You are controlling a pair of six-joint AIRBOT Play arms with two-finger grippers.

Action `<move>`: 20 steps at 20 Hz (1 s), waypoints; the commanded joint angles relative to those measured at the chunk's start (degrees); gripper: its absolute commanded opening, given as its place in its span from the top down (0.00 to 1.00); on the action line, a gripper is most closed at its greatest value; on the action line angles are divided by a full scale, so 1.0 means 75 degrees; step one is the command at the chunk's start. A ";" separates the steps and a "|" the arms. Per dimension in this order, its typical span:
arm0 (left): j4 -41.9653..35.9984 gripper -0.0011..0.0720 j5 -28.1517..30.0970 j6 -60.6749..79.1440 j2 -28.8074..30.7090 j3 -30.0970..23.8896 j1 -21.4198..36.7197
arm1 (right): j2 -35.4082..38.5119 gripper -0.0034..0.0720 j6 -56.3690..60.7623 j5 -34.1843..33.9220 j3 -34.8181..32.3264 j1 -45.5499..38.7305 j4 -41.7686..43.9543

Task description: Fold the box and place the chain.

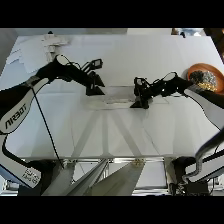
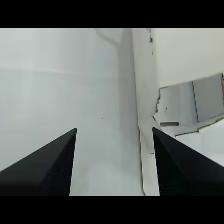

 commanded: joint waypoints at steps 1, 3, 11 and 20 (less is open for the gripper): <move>-0.0006 0.25 -0.0361 -0.1093 0.0472 0.0009 0.0265 | 0.0006 0.38 0.0003 0.0003 0.0000 -0.0006 0.0000; -0.0009 0.25 -0.0650 -0.2060 0.0877 0.0009 0.0268 | 0.0006 0.38 0.0003 0.0003 0.0000 -0.0006 0.0000; 0.0093 0.49 -0.0743 -0.2827 0.2503 0.0009 -0.0099 | 0.0006 0.38 0.0003 0.0003 0.0000 -0.0006 0.0000; 0.1667 0.97 -0.0816 -0.2777 0.2908 -0.1049 -0.0947 | 0.0006 0.38 0.0003 0.0006 0.0000 -0.0006 0.0000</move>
